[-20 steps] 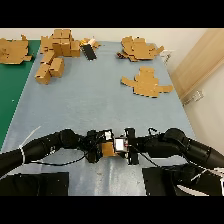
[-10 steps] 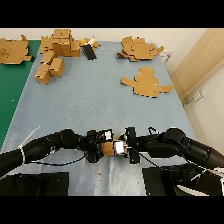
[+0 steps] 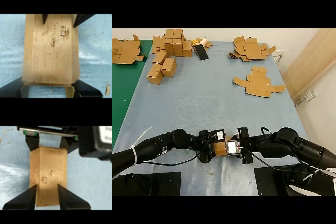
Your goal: Fold the box.
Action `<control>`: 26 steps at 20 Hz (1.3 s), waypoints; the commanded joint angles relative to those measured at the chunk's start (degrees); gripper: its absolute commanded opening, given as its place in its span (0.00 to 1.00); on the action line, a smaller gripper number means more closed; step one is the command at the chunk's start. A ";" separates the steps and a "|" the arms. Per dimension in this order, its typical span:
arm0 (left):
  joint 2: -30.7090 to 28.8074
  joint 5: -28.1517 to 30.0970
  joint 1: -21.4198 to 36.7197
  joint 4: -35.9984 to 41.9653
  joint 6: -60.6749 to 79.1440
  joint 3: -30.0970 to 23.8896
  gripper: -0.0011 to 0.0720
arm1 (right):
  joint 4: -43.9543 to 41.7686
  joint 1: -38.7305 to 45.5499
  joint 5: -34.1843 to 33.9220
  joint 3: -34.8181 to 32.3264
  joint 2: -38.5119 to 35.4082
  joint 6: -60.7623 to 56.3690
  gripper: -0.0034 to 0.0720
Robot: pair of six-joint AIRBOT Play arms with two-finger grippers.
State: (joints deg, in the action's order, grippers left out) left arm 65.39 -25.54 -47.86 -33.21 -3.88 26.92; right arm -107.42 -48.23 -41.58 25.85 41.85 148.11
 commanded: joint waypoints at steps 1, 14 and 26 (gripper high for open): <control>-0.02 -0.02 0.00 -0.02 0.00 0.02 0.74 | -5.97 -0.11 -1.09 0.04 -0.09 -0.24 0.59; -0.02 -0.04 0.00 0.00 0.00 0.04 0.74 | -5.73 -0.11 -0.92 0.74 -2.51 -0.22 0.59; -0.02 -0.07 0.00 -0.02 0.00 0.04 0.74 | 8.81 -5.29 6.54 -1.55 -3.74 -11.43 0.59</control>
State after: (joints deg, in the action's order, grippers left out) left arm 65.39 -25.58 -47.86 -33.21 -3.88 26.92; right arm -103.35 -50.39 -38.70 25.28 38.68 140.33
